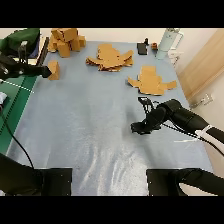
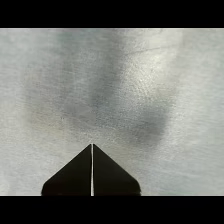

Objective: Fold the box.

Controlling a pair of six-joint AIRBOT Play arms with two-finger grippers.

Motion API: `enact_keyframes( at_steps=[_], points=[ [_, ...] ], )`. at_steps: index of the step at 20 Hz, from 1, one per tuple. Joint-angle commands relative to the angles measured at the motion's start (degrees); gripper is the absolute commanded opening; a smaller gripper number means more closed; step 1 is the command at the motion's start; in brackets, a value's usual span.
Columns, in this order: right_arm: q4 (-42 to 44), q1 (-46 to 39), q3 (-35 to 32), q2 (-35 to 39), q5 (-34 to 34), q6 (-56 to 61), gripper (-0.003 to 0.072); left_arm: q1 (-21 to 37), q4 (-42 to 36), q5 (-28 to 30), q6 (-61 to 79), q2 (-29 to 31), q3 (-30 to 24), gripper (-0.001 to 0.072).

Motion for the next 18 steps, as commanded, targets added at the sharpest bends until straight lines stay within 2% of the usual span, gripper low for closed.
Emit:
enact_keyframes(
  at_steps=[1,2,5,9,11,16,18],
  points=[
    [0.0,0.0,0.04,-0.02,0.0,0.0,0.0006,0.33,0.57,-14.29,-1.81,6.86,0.07,0.0066],
    [0.0,0.0,0.04,-0.02,0.0,0.0,0.0006,-0.46,0.46,-16.68,-1.92,8.55,0.04,0.0014],
    [0.0,0.0,0.04,-0.02,0.0,0.0,0.0006,-5.4,0.48,-23.8,-1.99,13.07,0.02,0.0012],
    [0.0,0.0,0.04,-0.02,0.0,0.0,0.0006,-16.76,0.76,-30.95,-9.2,15.5,-1.18,0.0009],
    [0.0,0.0,0.04,-0.02,0.0,0.0,0.0006,-23.28,1.51,-29.44,-9.88,16.76,-5.81,0.0007],
    [0.0,0.0,0.04,-0.02,0.0,0.0,0.0006,-36.63,1.22,-17.27,-12.39,24.2,-26.75,0.0007],
    [0.0,0.0,0.04,-0.02,0.0,0.0,0.0006,-41.42,1.22,-12.94,-12.41,26.05,-32.74,0.0008]
  ],
)
